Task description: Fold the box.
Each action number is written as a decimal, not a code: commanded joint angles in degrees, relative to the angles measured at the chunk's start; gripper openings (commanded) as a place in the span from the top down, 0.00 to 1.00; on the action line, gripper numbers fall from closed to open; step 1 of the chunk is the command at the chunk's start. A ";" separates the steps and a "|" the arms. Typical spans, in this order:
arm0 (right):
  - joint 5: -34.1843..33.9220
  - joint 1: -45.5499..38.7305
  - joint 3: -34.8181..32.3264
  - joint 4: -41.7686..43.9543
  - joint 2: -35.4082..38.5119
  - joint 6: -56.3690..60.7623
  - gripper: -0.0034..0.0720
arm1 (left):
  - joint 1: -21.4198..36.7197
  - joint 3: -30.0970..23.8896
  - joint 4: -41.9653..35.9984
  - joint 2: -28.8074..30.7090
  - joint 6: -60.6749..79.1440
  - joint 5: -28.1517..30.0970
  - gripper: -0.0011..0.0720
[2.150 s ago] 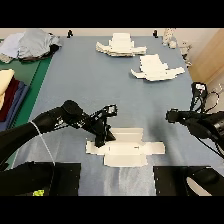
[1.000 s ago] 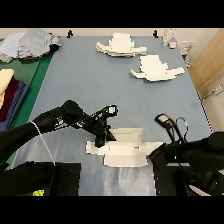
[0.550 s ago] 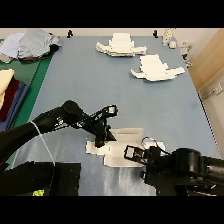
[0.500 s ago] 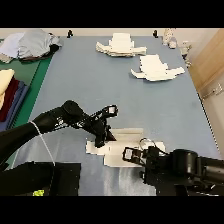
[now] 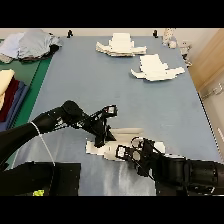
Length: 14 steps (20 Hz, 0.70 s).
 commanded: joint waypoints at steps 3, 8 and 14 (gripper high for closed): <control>-8.02 0.11 4.15 -8.11 -0.22 17.90 0.16 | 0.02 0.02 0.00 -0.02 0.00 0.00 0.97; -10.14 0.11 6.34 -8.85 -0.22 22.29 0.16 | 0.02 0.02 0.02 -0.02 0.00 0.00 0.97; -10.67 0.07 5.57 -6.40 -0.22 22.08 0.16 | 0.02 0.02 0.00 -0.02 0.00 0.00 0.97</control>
